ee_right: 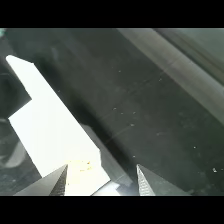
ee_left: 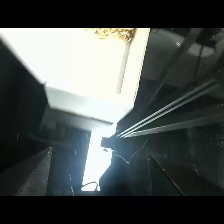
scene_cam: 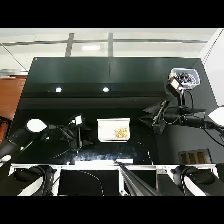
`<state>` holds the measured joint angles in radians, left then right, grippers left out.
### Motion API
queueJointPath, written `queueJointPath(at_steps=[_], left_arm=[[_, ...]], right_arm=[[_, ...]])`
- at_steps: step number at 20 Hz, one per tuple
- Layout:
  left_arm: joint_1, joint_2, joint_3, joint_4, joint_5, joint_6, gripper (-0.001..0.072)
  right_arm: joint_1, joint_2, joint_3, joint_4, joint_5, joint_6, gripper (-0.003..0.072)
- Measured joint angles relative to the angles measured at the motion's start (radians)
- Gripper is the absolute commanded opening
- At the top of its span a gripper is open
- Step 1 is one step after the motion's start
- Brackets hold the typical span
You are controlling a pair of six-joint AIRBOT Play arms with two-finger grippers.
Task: Fold the box and place the chain.
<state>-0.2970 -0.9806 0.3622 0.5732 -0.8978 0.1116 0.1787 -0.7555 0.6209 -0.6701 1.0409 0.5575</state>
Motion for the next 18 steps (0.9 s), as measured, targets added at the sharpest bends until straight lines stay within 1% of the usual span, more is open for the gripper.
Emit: queueJointPath(at_steps=[4, 7, 11, 18], left_arm=[[-0.042, -0.114, 0.059, -0.043, 0.018, 0.093, 0.0713], [-0.053, -0.170, 0.094, -0.055, 0.021, 0.123, 0.0712], [-0.060, -0.204, 0.111, -0.059, 0.020, 0.141, 0.0713], [-0.068, -0.217, 0.119, -0.066, 0.023, 0.146, 0.0712]], right_arm=[[0.000, 0.000, 0.000, 0.000, 0.015, 0.000, 0.0511], [0.001, 0.000, 0.000, -0.001, 0.018, 0.000, 0.0511], [0.002, 0.000, 0.000, -0.001, 0.020, 0.000, 0.0511], [0.002, 0.000, 0.000, -0.001, 0.020, 0.000, 0.0511]])
